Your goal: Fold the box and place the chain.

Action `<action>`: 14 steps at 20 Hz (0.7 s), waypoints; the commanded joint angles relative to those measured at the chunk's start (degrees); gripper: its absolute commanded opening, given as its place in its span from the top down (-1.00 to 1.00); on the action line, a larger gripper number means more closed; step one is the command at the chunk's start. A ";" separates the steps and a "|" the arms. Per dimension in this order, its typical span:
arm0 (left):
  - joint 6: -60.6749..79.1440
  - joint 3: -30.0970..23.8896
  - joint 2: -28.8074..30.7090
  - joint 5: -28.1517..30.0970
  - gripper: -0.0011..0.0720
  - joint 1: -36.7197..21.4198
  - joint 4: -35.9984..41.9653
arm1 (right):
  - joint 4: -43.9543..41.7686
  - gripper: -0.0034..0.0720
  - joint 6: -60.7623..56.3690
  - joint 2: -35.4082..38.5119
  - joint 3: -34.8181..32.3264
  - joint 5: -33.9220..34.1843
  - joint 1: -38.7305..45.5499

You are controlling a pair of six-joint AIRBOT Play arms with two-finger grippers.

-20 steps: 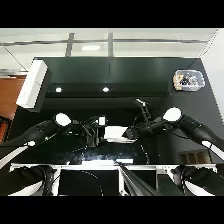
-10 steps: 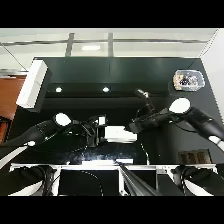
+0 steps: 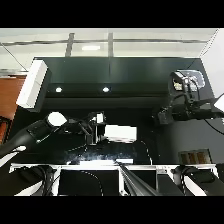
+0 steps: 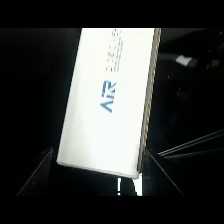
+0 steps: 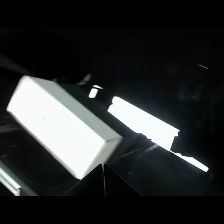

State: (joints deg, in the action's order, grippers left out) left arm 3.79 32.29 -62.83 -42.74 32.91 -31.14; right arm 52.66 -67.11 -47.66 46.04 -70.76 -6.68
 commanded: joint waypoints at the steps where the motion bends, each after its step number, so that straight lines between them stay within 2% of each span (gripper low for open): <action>1: -6.12 2.64 2.91 -2.16 -0.98 2.49 -1.66 | 1.75 0.88 -2.62 1.44 0.17 1.09 1.97; 3: -10.91 5.16 0.92 0.68 -0.98 5.22 -1.66 | 0.72 0.88 -2.62 1.44 0.17 2.97 1.97; 6: -15.15 10.88 -6.84 0.15 -0.98 7.85 -1.68 | 2.45 0.88 -5.81 1.44 0.17 3.96 1.99; 8: -18.23 15.37 -12.79 -2.54 -0.98 8.33 -1.66 | 4.09 0.88 -7.78 1.44 0.17 4.44 2.01; 10: -19.30 19.32 -17.14 -8.68 -0.98 8.33 -1.81 | 4.61 0.88 -7.78 1.44 0.17 4.37 2.01; 11: -19.37 20.76 -18.47 -10.73 -0.98 8.44 -2.62 | 4.61 0.88 -7.78 1.44 0.17 4.39 2.01; 14: -20.79 22.10 -19.56 -11.10 -0.98 8.81 -6.38 | 4.61 0.88 -7.74 1.44 0.17 4.61 2.01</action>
State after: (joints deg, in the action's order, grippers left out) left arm -14.87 51.86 -79.83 -50.83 41.25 -34.57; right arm 56.84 -74.30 -46.26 46.15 -66.54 -4.69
